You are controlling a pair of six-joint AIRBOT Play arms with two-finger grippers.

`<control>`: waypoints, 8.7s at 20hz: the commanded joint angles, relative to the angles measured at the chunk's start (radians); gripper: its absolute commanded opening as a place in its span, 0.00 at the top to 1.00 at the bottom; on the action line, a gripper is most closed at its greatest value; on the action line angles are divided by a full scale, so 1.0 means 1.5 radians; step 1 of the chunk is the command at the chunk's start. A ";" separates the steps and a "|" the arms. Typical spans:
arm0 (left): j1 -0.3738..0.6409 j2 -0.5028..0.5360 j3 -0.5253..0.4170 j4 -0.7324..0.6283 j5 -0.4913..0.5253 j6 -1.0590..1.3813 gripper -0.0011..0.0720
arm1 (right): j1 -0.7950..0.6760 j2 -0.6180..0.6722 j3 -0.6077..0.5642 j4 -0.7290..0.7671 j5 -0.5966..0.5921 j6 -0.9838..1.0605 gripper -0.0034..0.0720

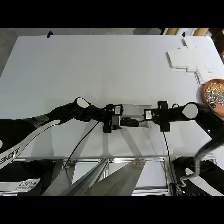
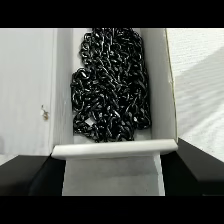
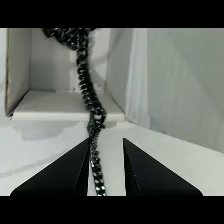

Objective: Fold the box and place the chain.

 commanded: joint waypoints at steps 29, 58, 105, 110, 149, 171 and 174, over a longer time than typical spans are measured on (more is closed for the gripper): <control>0.001 0.001 0.001 0.000 0.000 0.000 0.61 | 0.145 0.087 0.051 0.332 0.023 0.283 0.94; 0.001 0.001 0.001 0.000 0.000 0.000 0.61 | -0.157 -0.052 0.067 -0.023 0.101 0.051 0.70; 0.001 0.001 0.001 0.000 0.000 0.000 0.61 | 0.189 0.069 0.065 0.238 0.017 0.158 0.93; 0.001 0.001 0.001 0.000 0.000 0.000 0.61 | 0.188 0.115 0.074 0.081 0.020 0.156 0.72; 0.001 0.001 0.001 0.000 0.000 0.000 0.61 | -0.087 -0.097 0.076 -0.054 0.173 0.029 0.94; 0.001 0.001 0.001 0.000 0.000 0.000 0.61 | -0.025 -0.063 0.061 -0.131 0.106 0.120 0.73; 0.001 0.001 0.001 0.000 0.000 0.000 0.61 | -0.025 -0.078 0.060 -0.130 0.096 0.119 0.73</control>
